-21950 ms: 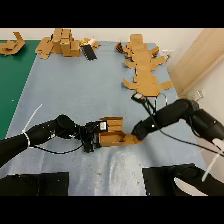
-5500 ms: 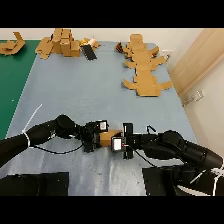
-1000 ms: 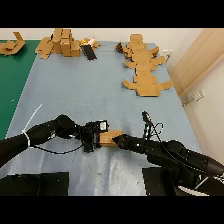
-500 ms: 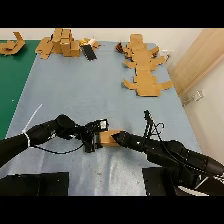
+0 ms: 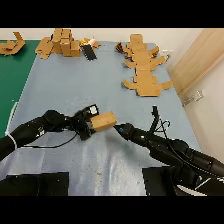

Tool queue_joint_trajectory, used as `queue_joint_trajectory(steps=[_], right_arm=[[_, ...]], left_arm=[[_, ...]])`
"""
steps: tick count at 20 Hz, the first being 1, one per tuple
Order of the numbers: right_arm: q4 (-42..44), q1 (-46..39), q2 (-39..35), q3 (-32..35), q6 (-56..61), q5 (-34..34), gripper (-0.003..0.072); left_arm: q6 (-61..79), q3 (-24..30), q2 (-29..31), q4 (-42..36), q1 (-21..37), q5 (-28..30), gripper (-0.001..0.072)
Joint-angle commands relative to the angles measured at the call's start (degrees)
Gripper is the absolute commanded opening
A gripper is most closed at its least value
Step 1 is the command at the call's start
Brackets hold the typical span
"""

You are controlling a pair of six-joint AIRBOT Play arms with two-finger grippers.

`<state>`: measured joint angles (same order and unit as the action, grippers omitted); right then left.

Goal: Fold the box.

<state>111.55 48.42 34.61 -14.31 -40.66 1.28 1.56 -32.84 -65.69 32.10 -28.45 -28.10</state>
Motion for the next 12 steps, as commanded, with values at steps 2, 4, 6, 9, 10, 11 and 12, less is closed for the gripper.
queue_joint_trajectory(steps=[2,4,6,9,10,11,12], right_arm=[[-1.25,-3.82,-3.06,-0.02,0.13,0.22,0.0004],[-1.77,-5.01,-3.26,-0.02,0.11,1.68,0.0004],[-1.99,-5.92,-3.26,-0.02,0.13,3.28,0.0004],[-2.43,-6.36,-3.26,-0.02,0.13,3.8,0.0003],[-2.43,-6.36,-3.23,-0.02,0.13,3.82,0.0004],[-2.43,-6.38,-3.23,-0.02,0.15,3.82,0.0004],[-2.43,-6.62,-3.23,-0.02,0.15,3.91,0.0004]], left_arm=[[-12.0,-1.75,0.0,7.17,10.45,12.33,0.05],[-11.98,-4.83,-2.93,7.3,16.59,14.53,0.0501],[-12.17,-9.81,-7.63,7.3,22.84,14.84,0.0501],[-18.45,-19.87,-16.68,7.32,30.53,14.49,0.05],[-21.05,-23.37,-19.67,7.34,32.35,14.38,0.0501],[-23.54,-27.34,-22.88,7.34,34.01,13.86,0.05],[-25.73,-31.17,-25.83,7.37,35.3,12.55,0.0501]])
